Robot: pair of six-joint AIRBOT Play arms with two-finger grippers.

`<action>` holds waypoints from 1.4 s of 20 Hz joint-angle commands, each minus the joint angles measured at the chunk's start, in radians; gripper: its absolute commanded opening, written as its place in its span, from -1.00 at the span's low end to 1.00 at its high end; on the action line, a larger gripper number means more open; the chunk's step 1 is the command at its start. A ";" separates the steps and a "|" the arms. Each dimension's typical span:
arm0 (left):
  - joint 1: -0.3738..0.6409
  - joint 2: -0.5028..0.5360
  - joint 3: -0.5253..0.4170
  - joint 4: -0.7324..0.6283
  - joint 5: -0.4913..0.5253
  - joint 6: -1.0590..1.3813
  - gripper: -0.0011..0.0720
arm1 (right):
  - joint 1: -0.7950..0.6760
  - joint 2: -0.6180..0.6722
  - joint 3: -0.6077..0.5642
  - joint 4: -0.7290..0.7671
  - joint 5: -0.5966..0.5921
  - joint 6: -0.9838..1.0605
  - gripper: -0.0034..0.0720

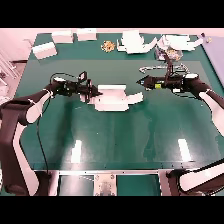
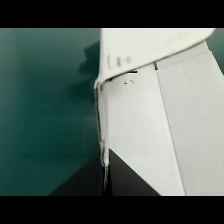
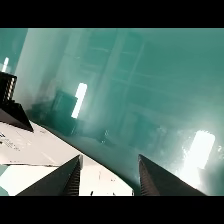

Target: Fold the box and place the chain.

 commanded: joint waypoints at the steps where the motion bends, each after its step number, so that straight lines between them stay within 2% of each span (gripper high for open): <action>1: -0.001 -0.001 0.000 0.005 -0.002 0.013 -0.92 | 0.000 0.001 0.001 0.000 0.000 -0.053 0.22; 5: -0.001 -0.001 0.000 -0.002 0.010 0.013 -0.92 | -0.013 0.000 0.001 0.010 -0.006 -0.171 0.20; 12: -0.001 -0.001 0.000 -0.003 0.032 0.013 -0.91 | -0.065 0.027 -0.023 0.068 -0.018 -0.182 0.17; 14: -0.001 -0.001 0.000 -0.003 0.032 0.013 -0.92 | -0.060 0.084 -0.077 0.068 -0.026 -0.216 0.10; 20: -0.001 -0.001 0.000 -0.003 0.031 0.013 -0.92 | -0.003 0.340 -0.299 0.043 -0.129 -0.388 0.10; 22: -0.001 -0.001 0.000 -0.003 0.031 0.013 -0.91 | 0.041 0.402 -0.356 -0.036 -0.135 -0.475 0.21; 23: -0.001 -0.001 0.000 -0.003 0.031 0.013 -0.91 | 0.065 0.417 -0.372 -0.109 -0.135 -0.496 0.47; 24: -0.001 -0.001 0.000 -0.003 0.031 0.013 -0.92 | 0.086 0.418 -0.378 -0.171 -0.135 -0.498 0.62; 28: -0.001 -0.001 0.000 -0.003 0.031 0.013 -0.91 | 0.186 0.418 -0.410 -0.374 -0.136 -0.573 0.62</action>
